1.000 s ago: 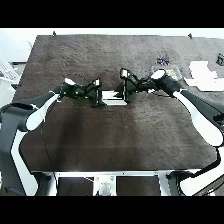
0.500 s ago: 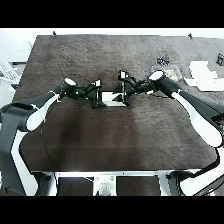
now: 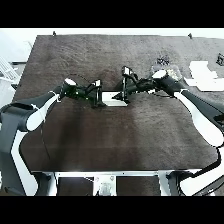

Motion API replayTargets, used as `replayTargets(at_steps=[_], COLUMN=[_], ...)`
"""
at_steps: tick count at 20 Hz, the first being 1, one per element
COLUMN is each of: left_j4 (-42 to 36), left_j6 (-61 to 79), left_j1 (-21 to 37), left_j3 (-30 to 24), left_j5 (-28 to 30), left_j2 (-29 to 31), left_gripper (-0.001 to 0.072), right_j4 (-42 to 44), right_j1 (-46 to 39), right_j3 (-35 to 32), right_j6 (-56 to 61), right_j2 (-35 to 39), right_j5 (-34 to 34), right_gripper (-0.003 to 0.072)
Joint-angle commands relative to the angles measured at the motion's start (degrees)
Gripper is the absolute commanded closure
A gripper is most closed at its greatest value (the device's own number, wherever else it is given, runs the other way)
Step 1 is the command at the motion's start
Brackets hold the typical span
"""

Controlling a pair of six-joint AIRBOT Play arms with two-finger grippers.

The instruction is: Fold the box and place the chain.

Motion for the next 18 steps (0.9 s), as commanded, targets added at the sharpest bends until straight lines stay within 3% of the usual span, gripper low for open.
replayTargets(at_steps=[1,2,3,7,15,18], left_j4=[0.0,0.0,0.0,0.0,0.0,0.0], left_j6=[0.0,0.0,0.0,0.0,0.0,0.0], left_j1=[0.1,0.1,0.1,0.1,0.1,0.1], left_j3=[0.0,0.0,0.0,0.0,0.0,0.0], left_j5=[0.2,0.2,0.2,0.2,0.2,0.2], left_j2=[0.0,0.0,0.0,0.0,0.0,0.0], left_gripper=[0.0470,0.0470,0.0470,0.0470,0.0470,0.0470], right_j4=[3.3,3.3,3.3,2.5,-9.5,-10.1], right_j1=[-1.6,-2.1,-2.4,-2.0,1.0,1.3], right_j3=[0.0,0.0,0.0,0.0,0.0,0.0], right_j6=[-0.3,-0.2,0.0,2.6,14.5,15.5], right_j2=[0.3,0.3,0.3,-1.2,-4.1,-4.1], right_j5=[2.7,2.9,2.9,2.8,3.3,3.3], right_gripper=[0.0480,0.0617,0.0667,0.0669,0.0668,0.0668])
